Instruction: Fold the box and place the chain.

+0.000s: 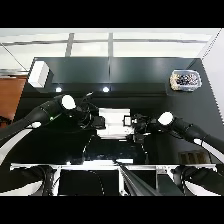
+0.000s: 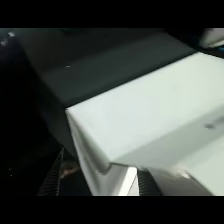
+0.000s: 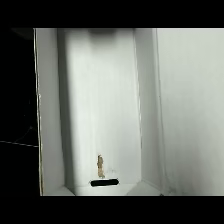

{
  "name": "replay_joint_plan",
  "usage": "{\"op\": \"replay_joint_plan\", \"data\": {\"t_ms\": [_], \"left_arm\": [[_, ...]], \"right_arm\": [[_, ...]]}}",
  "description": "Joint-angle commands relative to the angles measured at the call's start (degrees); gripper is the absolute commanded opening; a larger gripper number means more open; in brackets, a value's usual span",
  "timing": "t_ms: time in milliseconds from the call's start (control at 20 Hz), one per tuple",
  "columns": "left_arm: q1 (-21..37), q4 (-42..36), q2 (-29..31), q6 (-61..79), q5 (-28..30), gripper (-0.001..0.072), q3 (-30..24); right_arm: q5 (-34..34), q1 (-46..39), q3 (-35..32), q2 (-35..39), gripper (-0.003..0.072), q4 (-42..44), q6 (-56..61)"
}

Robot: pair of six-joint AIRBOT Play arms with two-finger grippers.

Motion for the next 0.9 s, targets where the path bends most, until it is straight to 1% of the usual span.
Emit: {"op": "replay_joint_plan", "data": {"t_ms": [0, 150, 250, 300, 450, 600, 650, 800, 850], "left_arm": [[-3.8, 8.1, 0.0, -7.5, 0.7, 0.0498, 0.8], [-8.4, 18.5, 0.0, -16.2, 0.9, 0.0498, 3.8], [-10.0, 23.9, 0.0, -22.4, -0.3, 0.0498, 5.4], [-10.7, 25.0, 0.0, -24.6, -0.5, 0.0498, 5.9], [-12.8, 25.3, -0.7, -28.7, -1.0, 0.0498, 7.2], [-14.5, 26.4, -3.8, -29.4, -5.7, 0.0498, 9.4], [-15.0, 26.3, -4.4, -29.4, -6.4, 0.0498, 9.6], [-16.0, 28.4, -4.7, -33.9, -5.6, 0.0497, 9.6], [-16.0, 29.8, -4.7, -34.7, -5.7, 0.0424, 9.6]], "right_arm": [[0.1, 0.0, 0.0, 0.0, 0.0076, 0.0, 0.0], [0.1, 0.0, 0.0, 0.0, 0.0076, 0.0, 0.0], [0.1, 0.0, 0.0, 0.0, 0.0076, 0.0, 0.0], [0.1, 0.1, 0.0, 0.0, 0.0076, 0.0, 0.0], [0.1, 0.1, 0.0, 0.0, 0.0076, 0.0, 0.0], [0.1, 0.0, 0.0, 0.0, 0.0076, 0.0, 0.0], [0.1, 0.0, 0.0, 0.0, 0.0077, 0.0, 0.0], [0.1, 0.1, 0.0, 0.0, 0.0076, 0.0, 0.0], [0.1, 0.1, 0.0, 0.0, 0.0076, 0.0, 0.0]]}}
